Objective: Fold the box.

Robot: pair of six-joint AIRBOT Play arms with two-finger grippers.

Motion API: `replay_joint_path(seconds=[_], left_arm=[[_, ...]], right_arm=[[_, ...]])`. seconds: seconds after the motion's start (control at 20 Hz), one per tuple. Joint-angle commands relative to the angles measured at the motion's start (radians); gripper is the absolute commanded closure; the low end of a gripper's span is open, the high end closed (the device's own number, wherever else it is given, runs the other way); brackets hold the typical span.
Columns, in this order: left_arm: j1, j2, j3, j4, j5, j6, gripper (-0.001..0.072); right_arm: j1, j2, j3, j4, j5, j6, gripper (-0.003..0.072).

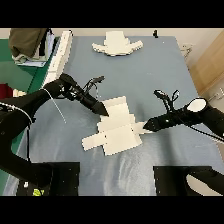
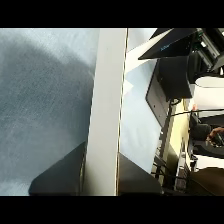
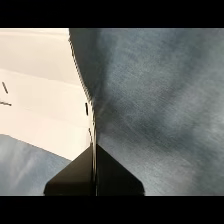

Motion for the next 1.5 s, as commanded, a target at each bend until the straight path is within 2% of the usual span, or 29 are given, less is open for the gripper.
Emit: replay_joint_path(seconds=[0.0,0.3,0.35,0.4,0.45,0.7,0.8,0.95,1.05,1.15,1.3,1.45], left_arm=[[-0.003,-0.001,0.001,0.0,-0.004,0.007,0.0701],[-0.003,0.0,0.001,0.0,-0.002,-0.003,0.0698],[-0.003,0.0,0.003,0.0,0.018,-0.019,0.0698],[-0.003,0.0,0.008,0.001,0.023,-0.006,0.0698],[-0.005,0.002,0.011,0.002,0.035,0.026,0.07],[-0.079,0.108,-0.01,0.098,0.245,0.211,0.0702],[-0.131,0.17,-0.056,0.098,0.332,0.348,0.0702],[-0.212,0.278,-0.176,0.085,0.532,0.532,0.0703],[-0.236,0.357,-0.257,0.005,0.621,0.647,0.0702],[-0.235,0.421,-0.322,-0.093,0.629,0.784,0.0702],[-0.258,0.439,-0.396,-0.095,0.669,0.856,0.0702],[-0.308,0.439,-0.46,-0.092,0.792,0.879,0.0702]], right_arm=[[0.0,0.001,0.0,-0.005,0.001,0.0,0.0687],[0.0,0.001,0.0,-0.005,0.0,0.002,0.0685],[-0.001,0.001,0.0,-0.005,0.0,0.005,0.065],[-0.002,0.001,0.004,-0.011,-0.001,0.03,0.0497],[-0.008,0.002,0.014,-0.024,-0.002,0.072,0.0384],[-0.105,0.002,0.187,-0.143,0.043,0.315,0.0377],[-0.156,0.002,0.27,-0.164,0.063,0.426,0.0377],[-0.196,0.002,0.347,-0.156,0.056,0.484,0.0387],[-0.196,0.002,0.352,-0.155,0.027,0.522,0.0417],[-0.187,0.0,0.348,-0.156,-0.003,0.523,0.0417],[-0.15,-0.005,0.344,-0.151,-0.052,0.523,0.0417],[-0.1,-0.006,0.344,-0.151,-0.097,0.523,0.0417]])
